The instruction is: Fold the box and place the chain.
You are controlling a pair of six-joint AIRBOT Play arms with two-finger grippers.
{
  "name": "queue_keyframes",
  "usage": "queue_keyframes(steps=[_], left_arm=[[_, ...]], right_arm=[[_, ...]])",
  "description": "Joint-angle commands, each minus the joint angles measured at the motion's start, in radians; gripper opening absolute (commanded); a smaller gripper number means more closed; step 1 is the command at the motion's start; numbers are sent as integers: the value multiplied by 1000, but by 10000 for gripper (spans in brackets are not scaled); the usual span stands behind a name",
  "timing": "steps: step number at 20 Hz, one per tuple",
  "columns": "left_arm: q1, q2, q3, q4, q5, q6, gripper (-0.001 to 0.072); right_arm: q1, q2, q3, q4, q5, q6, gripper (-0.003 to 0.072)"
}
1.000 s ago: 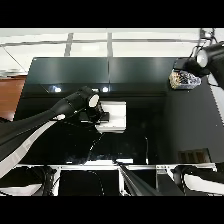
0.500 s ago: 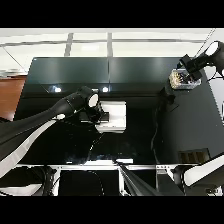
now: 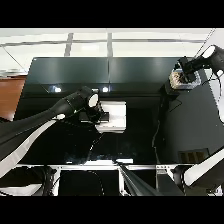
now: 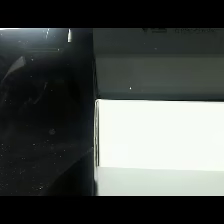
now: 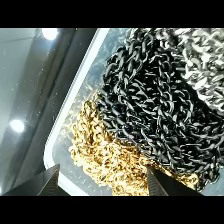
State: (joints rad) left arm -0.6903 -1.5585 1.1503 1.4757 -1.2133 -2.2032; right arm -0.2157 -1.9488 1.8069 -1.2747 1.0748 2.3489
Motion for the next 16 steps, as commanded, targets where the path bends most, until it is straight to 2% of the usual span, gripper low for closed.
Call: queue_keyframes(steps=[1, 2, 5, 6, 7, 11, 16], left_arm=[[1, 0, 0, 1, 1, 0, 26], [1, 0, 0, 0, 1, 0, 26], [1, 0, 0, 1, 2, 0, 26], [1, 0, 0, 1, 1, 0, 26], [1, 0, 0, 1, 1, 0, 26], [1, 0, 0, 1, 1, 0, 26], [1, 0, 0, 1, 1, 0, 26]], right_arm=[[0, -18, 0, -8, -1, -17, 460], [0, -21, 0, -9, 5, -40, 371], [0, -29, 0, -8, 25, -81, 369], [0, -30, 0, -8, 29, -108, 333], [0, -28, 1, 3, 29, -160, 23], [-3, 26, 2, 18, 48, -363, 12], [-2, 235, 2, 18, 100, -613, 11]])
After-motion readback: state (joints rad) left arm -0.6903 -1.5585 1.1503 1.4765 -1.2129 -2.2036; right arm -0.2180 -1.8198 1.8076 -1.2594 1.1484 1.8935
